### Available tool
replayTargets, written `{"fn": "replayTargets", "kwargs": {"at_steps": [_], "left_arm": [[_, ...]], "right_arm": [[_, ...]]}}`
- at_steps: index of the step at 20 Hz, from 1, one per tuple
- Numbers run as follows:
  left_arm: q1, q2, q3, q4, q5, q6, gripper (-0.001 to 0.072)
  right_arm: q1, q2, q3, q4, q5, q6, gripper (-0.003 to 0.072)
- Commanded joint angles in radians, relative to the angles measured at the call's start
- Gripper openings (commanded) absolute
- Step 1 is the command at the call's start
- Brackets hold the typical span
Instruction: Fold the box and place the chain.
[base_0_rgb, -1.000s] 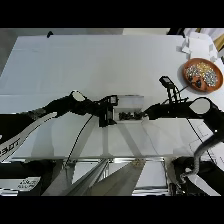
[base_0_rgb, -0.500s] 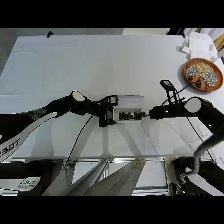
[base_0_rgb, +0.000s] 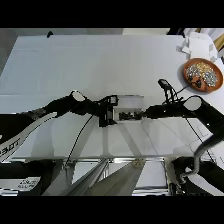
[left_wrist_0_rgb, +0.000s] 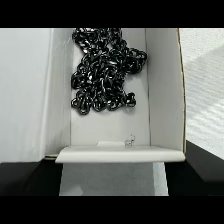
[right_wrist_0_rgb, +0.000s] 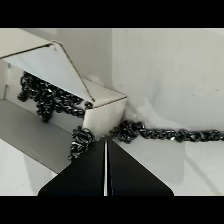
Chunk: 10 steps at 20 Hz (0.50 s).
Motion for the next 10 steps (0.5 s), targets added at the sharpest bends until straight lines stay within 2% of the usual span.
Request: {"fn": "replayTargets", "kwargs": {"at_steps": [1, 6, 10], "left_arm": [[0.000, 0.000, 0.000, 0.000, 0.000, 0.000, 0.0252], [0.000, 0.000, 0.000, 0.000, 0.000, 0.000, 0.0252], [0.000, 0.000, 0.000, 0.000, 0.000, 0.000, 0.0252]], "right_arm": [[0.000, 0.029, 0.000, 0.024, 0.043, -0.010, 0.0007], [0.000, 0.092, 0.000, 0.077, 0.071, -0.011, 0.0007], [-0.001, 0.097, 0.000, 0.116, 0.079, -0.058, 0.0008]]}}
